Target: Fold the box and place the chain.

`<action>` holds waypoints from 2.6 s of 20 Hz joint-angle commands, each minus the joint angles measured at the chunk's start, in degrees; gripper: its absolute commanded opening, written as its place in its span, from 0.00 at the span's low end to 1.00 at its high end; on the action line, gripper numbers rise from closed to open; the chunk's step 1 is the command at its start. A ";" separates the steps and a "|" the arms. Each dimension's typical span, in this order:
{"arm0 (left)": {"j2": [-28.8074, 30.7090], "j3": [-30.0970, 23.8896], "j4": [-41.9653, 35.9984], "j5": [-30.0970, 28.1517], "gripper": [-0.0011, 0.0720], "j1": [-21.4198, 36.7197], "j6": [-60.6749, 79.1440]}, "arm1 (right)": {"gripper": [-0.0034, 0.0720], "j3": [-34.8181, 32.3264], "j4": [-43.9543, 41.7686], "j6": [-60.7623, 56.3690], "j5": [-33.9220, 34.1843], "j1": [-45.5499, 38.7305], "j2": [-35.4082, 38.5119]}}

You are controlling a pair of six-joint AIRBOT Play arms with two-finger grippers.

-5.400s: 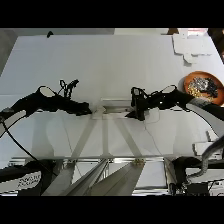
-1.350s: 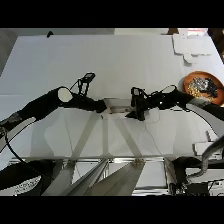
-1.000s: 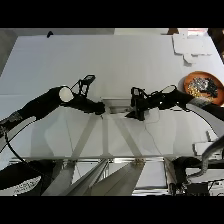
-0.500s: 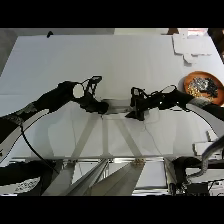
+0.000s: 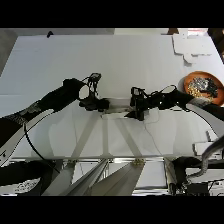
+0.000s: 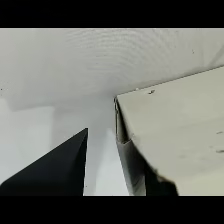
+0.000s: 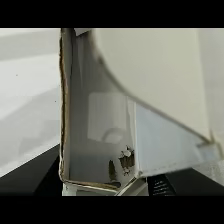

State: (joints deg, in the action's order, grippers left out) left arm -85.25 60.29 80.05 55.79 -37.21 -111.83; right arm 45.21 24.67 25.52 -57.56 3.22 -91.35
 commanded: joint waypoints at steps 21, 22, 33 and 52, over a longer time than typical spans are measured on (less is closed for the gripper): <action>-0.39 2.34 -3.23 2.05 0.28 -2.89 -3.69 | 0.57 0.02 -0.07 0.00 -0.09 -0.02 0.04; -0.44 2.34 -3.23 2.05 0.24 -2.89 -3.69 | 0.57 0.02 -0.07 0.00 -0.09 -0.02 0.04; -1.77 2.34 -2.75 0.04 0.62 -2.91 -3.72 | 0.57 0.02 -0.07 0.00 -0.09 -0.02 0.04; -6.10 2.34 8.28 0.87 0.03 -7.52 -18.47 | 0.57 0.02 -0.07 0.00 -0.09 -0.02 0.04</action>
State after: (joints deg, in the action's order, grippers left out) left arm -91.20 62.67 87.29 57.60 -44.58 -129.49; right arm 45.17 24.58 25.41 -57.74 3.22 -91.35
